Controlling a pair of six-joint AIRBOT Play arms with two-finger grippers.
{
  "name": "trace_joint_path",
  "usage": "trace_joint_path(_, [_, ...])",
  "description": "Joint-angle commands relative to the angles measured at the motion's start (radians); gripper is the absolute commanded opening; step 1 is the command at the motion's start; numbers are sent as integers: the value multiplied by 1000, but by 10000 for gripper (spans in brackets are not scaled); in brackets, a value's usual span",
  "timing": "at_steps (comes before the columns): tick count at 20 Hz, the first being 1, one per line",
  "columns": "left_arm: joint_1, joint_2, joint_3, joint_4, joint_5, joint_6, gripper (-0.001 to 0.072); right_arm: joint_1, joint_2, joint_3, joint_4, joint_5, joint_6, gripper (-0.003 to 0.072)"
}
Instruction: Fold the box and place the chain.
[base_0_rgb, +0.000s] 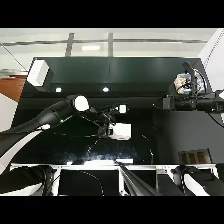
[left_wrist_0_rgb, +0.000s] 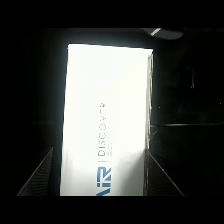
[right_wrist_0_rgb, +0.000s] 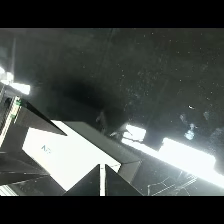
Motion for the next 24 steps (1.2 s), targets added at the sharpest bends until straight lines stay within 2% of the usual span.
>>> trace_joint_path(1, [1, 6, 0, 0, -10, -27, 714, 0, 0, 1, 0, 0, 0, 49])
trace_joint_path(8, [-16, 5, -8, 49, -10, -48, 716, 0, 0, 1, 0, 0, 0, 49])
trace_joint_path(12, [-16, 4, -37, 55, 26, -48, 716, 0, 0, 1, 0, 0, 0, 49])
trace_joint_path(14, [-23, 3, -66, 56, 75, -48, 716, 0, 0, 1, 0, -3, 0, 49])
trace_joint_path(17, [-58, -5, -112, 54, 201, -48, 716, 0, 0, 1, 0, -10, 0, 49])
trace_joint_path(21, [-108, -35, -119, 53, 235, -48, 704, 0, 0, 1, 0, -10, 0, 49])
trace_joint_path(22, [-108, -32, -119, 53, 231, -48, 649, 0, 0, 1, 0, -9, 1, 49])
trace_joint_path(24, [-89, -17, -117, 75, 195, -48, 337, 0, 0, 1, 0, -9, 1, 49])
